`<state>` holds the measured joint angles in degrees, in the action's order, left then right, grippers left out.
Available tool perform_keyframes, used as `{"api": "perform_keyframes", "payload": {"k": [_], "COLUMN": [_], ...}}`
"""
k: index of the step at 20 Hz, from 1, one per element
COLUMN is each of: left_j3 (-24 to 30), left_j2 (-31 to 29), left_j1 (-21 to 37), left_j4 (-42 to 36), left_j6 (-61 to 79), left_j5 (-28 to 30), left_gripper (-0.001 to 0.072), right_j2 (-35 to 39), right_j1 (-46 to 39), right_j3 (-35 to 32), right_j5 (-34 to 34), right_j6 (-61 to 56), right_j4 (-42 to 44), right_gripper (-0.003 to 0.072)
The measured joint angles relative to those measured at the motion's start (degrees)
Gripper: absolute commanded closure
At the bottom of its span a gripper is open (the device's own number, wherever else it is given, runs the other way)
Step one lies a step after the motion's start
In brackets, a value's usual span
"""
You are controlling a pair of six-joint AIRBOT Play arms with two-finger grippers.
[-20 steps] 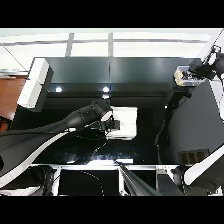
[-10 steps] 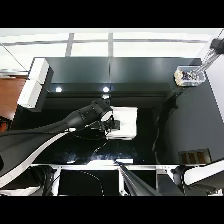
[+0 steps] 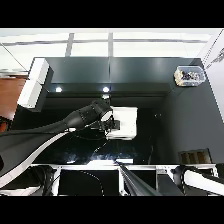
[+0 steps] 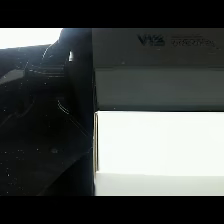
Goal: Fold the box and place the chain.
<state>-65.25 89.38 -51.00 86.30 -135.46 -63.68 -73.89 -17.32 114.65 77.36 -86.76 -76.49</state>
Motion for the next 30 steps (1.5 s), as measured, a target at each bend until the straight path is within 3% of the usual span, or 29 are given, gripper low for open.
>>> {"api": "perform_keyframes", "payload": {"k": [7,12,16,23,30], "left_j3": [0.00,0.00,0.00,0.00,0.00], "left_j2": [0.00,0.00,0.00,0.00,0.00], "left_j1": [0.00,0.00,0.00,0.00,-0.02], "left_j4": [0.00,0.00,0.00,0.20,0.22], "left_j6": [0.00,0.02,0.00,0.00,0.00], "left_j5": [0.02,0.07,0.09,0.13,0.15], "left_gripper": [0.0679,0.0679,0.0680,0.0679,0.0679], "right_j2": [12.92,15.26,15.67,15.85,15.80], "right_j1": [8.85,18.93,25.70,31.01,38.23], "right_j3": [-3.72,-4.50,-5.03,-8.48,-25.73], "right_j5": [10.62,21.46,26.38,28.20,18.99], "right_j6": [0.79,1.51,1.51,0.17,0.90], "right_j4": [8.07,10.47,12.79,16.09,18.51], "right_gripper": [0.0639,0.0639,0.0639,0.0639,0.0639]}}
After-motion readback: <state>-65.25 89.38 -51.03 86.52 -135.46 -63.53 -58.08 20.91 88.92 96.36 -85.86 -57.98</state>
